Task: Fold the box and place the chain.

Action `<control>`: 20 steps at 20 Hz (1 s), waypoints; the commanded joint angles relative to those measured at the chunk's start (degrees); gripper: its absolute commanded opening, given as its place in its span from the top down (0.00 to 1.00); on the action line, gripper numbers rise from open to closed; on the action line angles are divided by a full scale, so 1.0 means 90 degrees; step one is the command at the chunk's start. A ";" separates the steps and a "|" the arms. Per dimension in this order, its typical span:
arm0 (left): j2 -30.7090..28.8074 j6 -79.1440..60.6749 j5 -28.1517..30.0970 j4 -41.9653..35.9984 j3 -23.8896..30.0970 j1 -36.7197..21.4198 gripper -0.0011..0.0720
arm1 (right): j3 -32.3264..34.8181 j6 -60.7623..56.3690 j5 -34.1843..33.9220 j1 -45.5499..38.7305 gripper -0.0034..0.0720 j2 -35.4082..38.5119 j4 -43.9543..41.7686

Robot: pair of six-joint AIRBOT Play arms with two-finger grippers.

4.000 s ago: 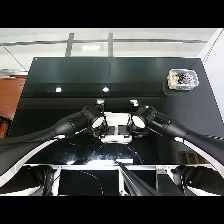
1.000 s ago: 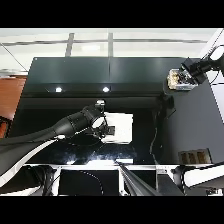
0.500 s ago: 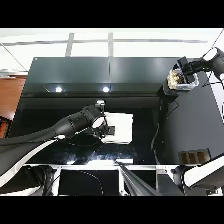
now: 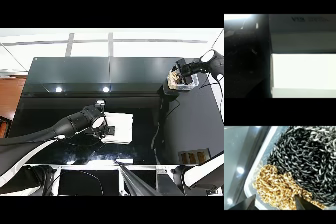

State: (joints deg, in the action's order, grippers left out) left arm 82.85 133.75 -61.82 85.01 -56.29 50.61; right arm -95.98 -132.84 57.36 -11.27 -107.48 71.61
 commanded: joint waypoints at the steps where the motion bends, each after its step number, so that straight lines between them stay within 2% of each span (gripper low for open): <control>1: 0.0000 0.0000 0.0007 0.0002 0.0002 -0.0007 0.95 | -0.0007 0.0024 -0.0005 0.0000 0.25 -0.0034 -0.0002; 5: 0.0000 0.0000 0.0005 0.0002 0.0002 -0.0007 0.95 | -0.0007 0.0022 0.0036 0.0000 0.26 -0.0075 0.0070; 6: 0.0000 0.0000 0.0005 0.0002 0.0002 -0.0005 0.95 | -0.0007 0.0027 0.0034 -0.0002 0.47 -0.0087 0.0070; 7: 0.0000 0.0000 0.0005 0.0002 0.0002 -0.0007 0.95 | -0.0007 0.0044 0.0015 0.0000 0.48 -0.0100 0.0075; 8: 0.0000 0.0000 0.0007 0.0002 0.0002 -0.0007 0.95 | -0.0007 0.0061 -0.0010 0.0000 0.55 -0.0104 0.0075; 10: 0.0000 0.0000 0.0007 0.0005 0.0002 -0.0007 0.95 | -0.0007 0.0369 -0.0058 -0.0002 0.82 -0.0104 0.0066; 11: 0.0000 0.0000 0.0007 0.0005 0.0002 -0.0007 0.95 | -0.0015 0.0602 -0.0034 -0.0002 0.89 -0.0100 0.0058; 15: 0.0000 0.0000 0.0007 0.0005 0.0002 -0.0007 0.95 | -0.0022 0.1574 0.0175 -0.0036 0.90 0.0148 0.0070; 20: 0.0000 0.0000 0.0010 0.0007 0.0002 -0.0007 0.95 | -0.0022 0.2766 0.0661 -0.0265 0.90 0.1076 0.0041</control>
State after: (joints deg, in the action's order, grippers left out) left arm 82.85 133.75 -61.76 85.03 -56.29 50.61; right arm -96.14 -115.09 60.40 -12.58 -101.97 72.18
